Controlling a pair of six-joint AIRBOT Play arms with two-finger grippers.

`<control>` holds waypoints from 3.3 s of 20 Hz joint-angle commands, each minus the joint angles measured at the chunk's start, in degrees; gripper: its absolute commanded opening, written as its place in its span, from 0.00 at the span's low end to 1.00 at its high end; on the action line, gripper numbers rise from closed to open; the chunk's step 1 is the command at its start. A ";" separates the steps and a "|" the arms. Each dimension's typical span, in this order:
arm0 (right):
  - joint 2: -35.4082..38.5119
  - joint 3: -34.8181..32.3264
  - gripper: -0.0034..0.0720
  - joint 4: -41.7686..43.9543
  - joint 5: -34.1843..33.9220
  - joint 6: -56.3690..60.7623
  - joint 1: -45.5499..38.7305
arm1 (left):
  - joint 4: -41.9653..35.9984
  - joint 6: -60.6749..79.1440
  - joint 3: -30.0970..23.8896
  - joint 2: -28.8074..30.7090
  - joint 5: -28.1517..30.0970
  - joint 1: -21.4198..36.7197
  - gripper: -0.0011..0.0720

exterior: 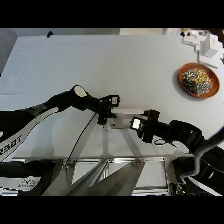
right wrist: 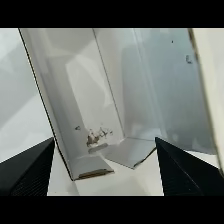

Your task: Fold the box and place the chain.

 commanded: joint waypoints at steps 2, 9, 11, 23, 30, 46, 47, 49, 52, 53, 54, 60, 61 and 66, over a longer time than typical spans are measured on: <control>0.50 0.24 0.96 3.28 0.83 -2.38 -0.59 | 0.02 0.02 0.02 -0.02 -0.07 -0.02 0.03; 0.50 0.26 0.97 10.40 5.16 -15.23 -6.93 | 0.02 0.02 0.02 -0.02 -0.07 -0.04 0.03; 0.50 0.26 0.97 10.40 5.14 -15.39 -8.13 | 0.02 0.02 0.02 -0.02 -0.07 -0.02 0.03; -1.57 0.26 0.99 32.20 7.19 -40.33 -18.25 | 0.02 0.02 0.02 -0.02 -0.07 -0.02 0.03; -6.01 0.26 0.99 41.99 10.01 -53.44 -24.00 | 0.02 0.02 0.02 -0.02 -0.07 -0.02 0.03; -15.52 0.57 0.99 60.83 15.47 -76.37 -31.65 | 0.02 0.02 0.02 -0.02 -0.07 -0.02 0.03; -16.33 0.57 0.98 61.33 15.91 -77.24 -31.63 | 0.02 0.02 0.02 -0.02 -0.07 -0.02 0.03; -17.77 0.57 0.98 61.83 16.11 -78.05 -31.58 | 0.02 0.00 0.02 -0.02 -0.07 -0.02 0.03; -18.69 0.57 0.97 61.81 16.26 -78.05 -31.58 | 0.02 0.00 0.02 -0.02 -0.07 -0.02 0.03; -18.69 0.57 0.96 61.79 16.63 -78.07 -31.58 | 0.02 0.00 0.02 -0.02 -0.07 -0.02 0.03; -18.69 0.57 0.96 61.75 17.22 -78.64 -31.58 | 0.02 0.02 0.02 -0.02 -0.07 -0.02 0.03; -19.54 0.55 0.93 61.42 17.46 -79.47 -28.74 | 0.02 0.02 0.02 -0.02 -0.07 -0.02 0.03; -19.54 0.55 0.91 60.54 17.38 -79.43 -28.74 | 0.02 0.00 0.02 -0.02 -0.07 -0.02 0.03; -19.74 0.55 0.77 59.08 16.96 -78.90 -28.85 | 0.02 0.02 0.02 -0.02 -0.07 -0.02 0.03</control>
